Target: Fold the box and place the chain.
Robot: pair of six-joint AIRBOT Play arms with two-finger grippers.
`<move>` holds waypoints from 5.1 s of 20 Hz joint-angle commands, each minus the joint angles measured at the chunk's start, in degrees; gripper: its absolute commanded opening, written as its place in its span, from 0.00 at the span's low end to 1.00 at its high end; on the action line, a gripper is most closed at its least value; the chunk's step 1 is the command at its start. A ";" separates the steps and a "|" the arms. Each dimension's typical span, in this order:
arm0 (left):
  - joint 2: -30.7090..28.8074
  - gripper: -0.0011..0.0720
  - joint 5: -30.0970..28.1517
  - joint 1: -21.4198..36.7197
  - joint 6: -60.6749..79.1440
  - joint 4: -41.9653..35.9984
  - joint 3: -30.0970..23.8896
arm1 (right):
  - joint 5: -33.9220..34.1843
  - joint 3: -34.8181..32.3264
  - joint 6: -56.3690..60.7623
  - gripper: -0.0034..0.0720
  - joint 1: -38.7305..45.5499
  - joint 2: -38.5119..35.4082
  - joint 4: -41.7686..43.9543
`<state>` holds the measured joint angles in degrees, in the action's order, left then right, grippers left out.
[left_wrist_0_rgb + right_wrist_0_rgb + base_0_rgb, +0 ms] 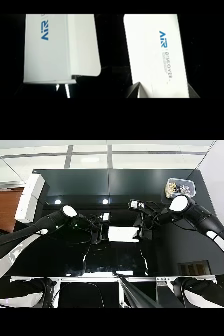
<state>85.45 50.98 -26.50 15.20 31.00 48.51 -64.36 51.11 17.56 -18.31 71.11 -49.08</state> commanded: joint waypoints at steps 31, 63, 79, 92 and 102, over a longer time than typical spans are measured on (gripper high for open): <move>0.04 0.56 0.02 -0.04 0.02 0.00 0.00 | -1.36 -1.86 4.74 0.46 -0.02 0.24 -0.70; 0.04 0.56 0.02 -0.04 0.02 -0.02 0.00 | 7.45 -12.11 36.70 0.07 2.12 2.54 27.41; 0.02 0.56 0.02 -0.02 0.02 -0.20 0.02 | 7.56 -11.89 39.17 0.07 2.19 5.05 22.45; -7.76 1.00 5.03 3.19 -10.99 6.88 0.37 | -16.46 -1.14 40.48 0.07 29.35 -18.08 6.93; 3.87 1.00 1.46 -9.07 -24.11 6.03 18.64 | -8.28 -2.38 40.74 0.07 31.21 -18.58 5.60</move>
<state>84.60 53.95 -32.64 -5.06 36.86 61.95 -74.50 48.88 58.33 12.56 52.75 -42.89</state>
